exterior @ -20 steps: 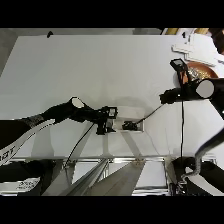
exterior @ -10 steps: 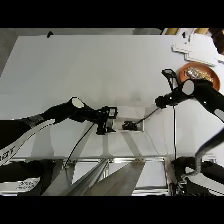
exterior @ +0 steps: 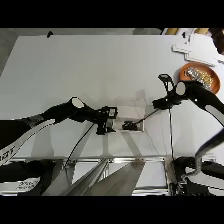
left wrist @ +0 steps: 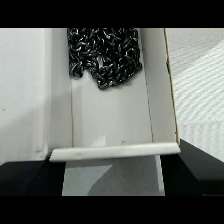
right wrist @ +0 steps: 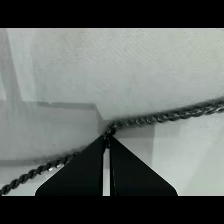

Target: Fold the box and place the chain.

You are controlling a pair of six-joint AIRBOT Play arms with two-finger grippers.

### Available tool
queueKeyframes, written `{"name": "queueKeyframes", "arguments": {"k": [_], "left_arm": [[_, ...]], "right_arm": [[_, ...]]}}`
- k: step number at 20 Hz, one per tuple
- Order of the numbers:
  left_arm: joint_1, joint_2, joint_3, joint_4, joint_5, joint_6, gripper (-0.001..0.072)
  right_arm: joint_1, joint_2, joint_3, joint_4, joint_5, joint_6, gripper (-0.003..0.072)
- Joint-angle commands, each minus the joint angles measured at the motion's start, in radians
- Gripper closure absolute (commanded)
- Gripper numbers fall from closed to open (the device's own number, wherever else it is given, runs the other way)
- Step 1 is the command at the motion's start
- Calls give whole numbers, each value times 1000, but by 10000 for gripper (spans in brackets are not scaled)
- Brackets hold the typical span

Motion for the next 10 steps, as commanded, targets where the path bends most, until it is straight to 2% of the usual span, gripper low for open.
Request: {"name": "queueKeyframes", "arguments": {"k": [1,4,10], "left_arm": [[0,0,0,0,0,0,503],[0,0,0,0,0,0,503],[0,0,0,0,0,0,503]], "right_arm": [[2,11,-1,-8,16,-16,676],[37,103,-1,-79,54,-15,676],[193,377,-1,-70,231,16,676]]}}
